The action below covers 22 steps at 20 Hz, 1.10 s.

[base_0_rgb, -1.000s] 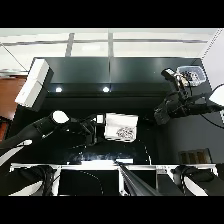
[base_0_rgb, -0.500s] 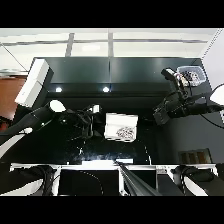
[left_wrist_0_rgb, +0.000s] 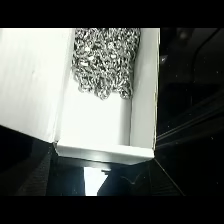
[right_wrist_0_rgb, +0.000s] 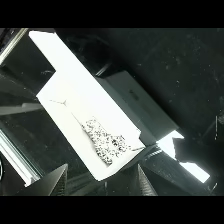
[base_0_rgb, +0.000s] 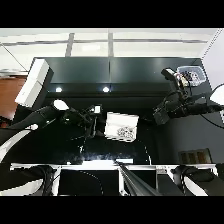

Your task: Fold the box and place the chain.

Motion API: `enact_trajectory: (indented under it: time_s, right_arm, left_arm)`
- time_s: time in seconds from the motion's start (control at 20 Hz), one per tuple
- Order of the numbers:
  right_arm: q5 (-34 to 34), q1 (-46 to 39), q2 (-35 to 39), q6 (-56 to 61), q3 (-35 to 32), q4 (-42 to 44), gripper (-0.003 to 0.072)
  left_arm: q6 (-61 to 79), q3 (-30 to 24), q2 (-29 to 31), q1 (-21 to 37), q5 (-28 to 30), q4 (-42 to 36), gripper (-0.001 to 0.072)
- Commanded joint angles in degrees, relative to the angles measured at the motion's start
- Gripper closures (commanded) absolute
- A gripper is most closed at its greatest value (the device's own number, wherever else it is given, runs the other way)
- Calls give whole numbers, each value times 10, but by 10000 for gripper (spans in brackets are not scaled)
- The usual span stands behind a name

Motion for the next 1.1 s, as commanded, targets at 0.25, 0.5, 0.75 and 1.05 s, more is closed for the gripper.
enact_trajectory:
  time_s: [0.25,0.5,0.75,1.05]
  right_arm:
    - [0,0,0,0,0,0,176]
    - [0,0,0,0,0,0,176]
    - [0,0,0,0,0,0,176]
    - [-16,2,0,20,0,2,-22]
  left_arm:
    - [16,2,-5,-1,-2,-14,10]
    - [15,3,-5,-16,-1,9,10]
    - [14,4,-5,-26,1,23,11]
    - [-3,4,-5,-38,23,35,160]
